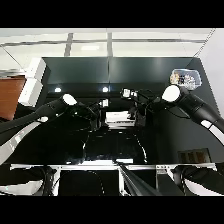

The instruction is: Fold the box and place the chain.

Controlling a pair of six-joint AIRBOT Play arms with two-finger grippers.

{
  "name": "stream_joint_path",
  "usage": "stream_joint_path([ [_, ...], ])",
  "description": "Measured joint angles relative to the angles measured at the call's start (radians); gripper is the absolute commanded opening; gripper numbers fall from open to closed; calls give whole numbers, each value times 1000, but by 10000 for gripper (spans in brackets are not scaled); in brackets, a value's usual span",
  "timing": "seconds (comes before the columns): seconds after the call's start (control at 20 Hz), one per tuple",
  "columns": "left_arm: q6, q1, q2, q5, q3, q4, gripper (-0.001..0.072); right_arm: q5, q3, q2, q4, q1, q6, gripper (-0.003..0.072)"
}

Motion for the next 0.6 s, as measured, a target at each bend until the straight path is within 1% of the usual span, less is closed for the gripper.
stream_joint_path([
  [0.1,0,0,0,0,0,0,341,0,0,0,0,2,2,227],
  [0.2,0,0,0,0,0,0,342,0,-1,0,0,2,5,277],
  [0.35,0,0,0,-1,0,0,341,4,-2,0,0,2,6,278],
  [0.4,1,0,0,-2,0,0,341,5,-2,0,0,2,8,367],
  [0.45,2,0,0,-3,0,0,341,6,-2,0,0,2,9,382],
  [0.6,2,0,0,-2,0,0,341,8,-6,0,-1,4,9,372],
])
